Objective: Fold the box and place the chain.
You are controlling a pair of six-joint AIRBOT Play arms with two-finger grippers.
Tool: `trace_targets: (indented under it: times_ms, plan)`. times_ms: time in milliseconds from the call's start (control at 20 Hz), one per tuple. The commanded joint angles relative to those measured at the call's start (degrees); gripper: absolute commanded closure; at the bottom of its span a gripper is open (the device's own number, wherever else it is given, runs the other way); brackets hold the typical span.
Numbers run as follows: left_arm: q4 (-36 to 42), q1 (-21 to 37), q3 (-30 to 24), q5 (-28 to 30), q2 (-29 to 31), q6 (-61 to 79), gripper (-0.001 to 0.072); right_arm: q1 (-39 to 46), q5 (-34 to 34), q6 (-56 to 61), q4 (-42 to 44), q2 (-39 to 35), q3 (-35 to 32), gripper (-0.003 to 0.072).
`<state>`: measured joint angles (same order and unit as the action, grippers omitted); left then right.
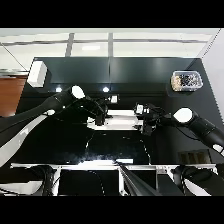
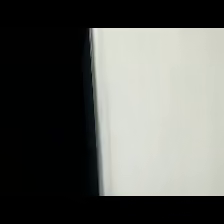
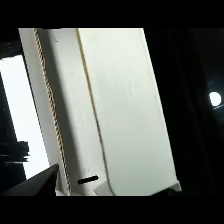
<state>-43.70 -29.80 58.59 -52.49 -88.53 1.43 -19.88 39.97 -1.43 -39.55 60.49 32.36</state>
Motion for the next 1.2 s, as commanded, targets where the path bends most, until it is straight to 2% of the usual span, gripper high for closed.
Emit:
trace_targets:
  times_ms: [0,200,400,1150]
  plan:
    - [-1.5,-1.0,-1.7,5.4,1.8,-0.5,0.0687,0.0,0.5,-2.2,0.8,0.3,0.0,0.0055]
    - [-1.2,-0.9,-4.2,5.3,2.2,-0.3,0.0685,-0.1,0.5,-4.4,2.3,2.5,0.0,0.0055]
    - [-1.3,-0.8,-4.2,5.5,2.2,-0.3,0.0683,-0.1,0.5,-9.7,4.4,5.9,0.0,0.0055]
    - [-1.2,-0.8,-4.2,5.3,2.2,-0.3,0.068,-0.1,-1.2,-14.1,5.5,13.1,0.0,0.0056]
